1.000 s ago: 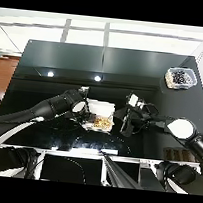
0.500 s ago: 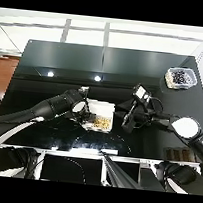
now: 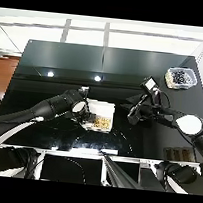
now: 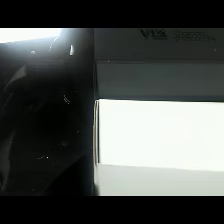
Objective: Fold the box and place the chain.
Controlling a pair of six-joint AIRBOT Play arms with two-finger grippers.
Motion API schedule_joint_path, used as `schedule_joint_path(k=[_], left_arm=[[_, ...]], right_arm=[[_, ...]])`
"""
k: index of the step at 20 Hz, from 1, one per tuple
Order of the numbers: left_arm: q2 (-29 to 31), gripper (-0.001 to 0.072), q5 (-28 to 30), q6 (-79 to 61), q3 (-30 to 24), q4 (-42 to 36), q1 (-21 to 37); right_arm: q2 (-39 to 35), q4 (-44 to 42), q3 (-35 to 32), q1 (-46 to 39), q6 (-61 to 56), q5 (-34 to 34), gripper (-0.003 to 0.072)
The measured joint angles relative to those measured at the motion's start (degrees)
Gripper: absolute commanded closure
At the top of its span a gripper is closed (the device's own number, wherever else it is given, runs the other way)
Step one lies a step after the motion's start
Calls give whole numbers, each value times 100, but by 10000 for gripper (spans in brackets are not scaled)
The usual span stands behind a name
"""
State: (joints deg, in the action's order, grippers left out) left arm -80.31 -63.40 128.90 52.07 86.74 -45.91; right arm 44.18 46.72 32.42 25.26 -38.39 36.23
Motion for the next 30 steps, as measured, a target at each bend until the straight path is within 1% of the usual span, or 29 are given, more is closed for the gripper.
schedule_joint_path(k=[8,9,11,12,16,19,22,24,25,26,27,29,30], left_arm=[[-11,676,-28,175,151,105,31],[-9,637,-26,219,160,125,39],[0,257,-33,317,232,168,59],[9,198,-83,348,302,164,63],[87,199,-527,-94,662,201,87],[260,199,-1248,-931,962,216,227],[739,199,-1886,-2052,1084,221,415],[1209,199,-2006,-2739,1016,256,647],[1460,201,-1937,-2992,903,269,837],[1746,202,-1727,-3222,719,267,1117],[2004,202,-1370,-3449,483,221,1458],[2367,202,-675,-4175,-17,-358,2203],[2487,202,-275,-4822,-282,-916,2623]], right_arm=[[0,-195,0,-24,-153,170,324],[0,-203,0,-24,-170,181,324],[0,-212,0,-24,-197,208,324],[0,-216,0,-24,-216,212,324],[0,-216,0,-28,-243,234,324],[-7,-79,4,-94,-404,291,324],[-11,173,4,-330,-837,472,324],[-11,328,4,-590,-1169,704,324],[-11,387,4,-732,-1335,863,324],[-11,426,4,-852,-1475,1027,324],[-11,457,4,-968,-1598,1193,324],[-11,553,4,-1113,-1764,1482,324],[-11,590,4,-1156,-1843,1593,324]])
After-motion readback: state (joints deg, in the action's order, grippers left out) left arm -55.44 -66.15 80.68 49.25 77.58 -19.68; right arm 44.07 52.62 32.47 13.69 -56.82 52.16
